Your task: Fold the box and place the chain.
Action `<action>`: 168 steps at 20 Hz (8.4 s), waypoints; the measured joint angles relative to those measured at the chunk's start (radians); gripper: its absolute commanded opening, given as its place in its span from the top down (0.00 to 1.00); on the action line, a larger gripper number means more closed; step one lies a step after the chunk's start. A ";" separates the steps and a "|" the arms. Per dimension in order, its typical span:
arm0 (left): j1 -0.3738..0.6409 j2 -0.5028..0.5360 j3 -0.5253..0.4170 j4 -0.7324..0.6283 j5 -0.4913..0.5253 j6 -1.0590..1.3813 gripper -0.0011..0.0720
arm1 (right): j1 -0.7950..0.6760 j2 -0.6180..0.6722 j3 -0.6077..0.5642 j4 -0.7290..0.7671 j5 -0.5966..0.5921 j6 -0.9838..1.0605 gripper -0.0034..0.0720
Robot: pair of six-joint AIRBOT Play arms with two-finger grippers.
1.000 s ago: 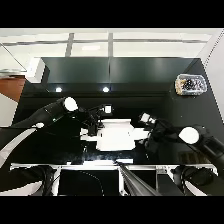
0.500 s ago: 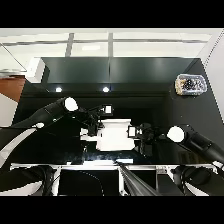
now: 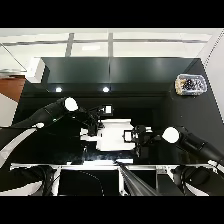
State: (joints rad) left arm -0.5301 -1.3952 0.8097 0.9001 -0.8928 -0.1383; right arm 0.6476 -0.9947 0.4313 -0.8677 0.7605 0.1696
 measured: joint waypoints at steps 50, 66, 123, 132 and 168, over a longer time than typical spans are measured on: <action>-0.001 0.004 0.000 0.009 -0.013 0.000 0.94 | -0.080 -0.158 0.015 0.292 -0.104 -0.312 0.03; -0.001 0.004 -0.001 0.008 -0.008 -0.001 0.94 | -0.079 -0.161 0.015 0.288 -0.141 -0.312 0.03; -0.168 0.323 -0.319 -0.340 0.641 -0.680 0.94 | -0.079 -0.161 0.015 0.287 -0.117 -0.309 0.20; -0.106 0.407 -0.296 -0.210 0.524 -0.654 0.92 | -0.079 -0.161 0.015 0.287 -0.119 -0.309 0.20; -0.053 0.328 -0.331 -0.056 0.222 0.056 0.51 | -0.079 -0.161 0.015 0.287 -0.114 -0.309 0.20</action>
State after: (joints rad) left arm -0.5827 -1.0672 0.4789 0.8440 -0.6708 -0.0822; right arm 0.5686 -1.1553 0.4461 -0.5804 0.6468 -0.1394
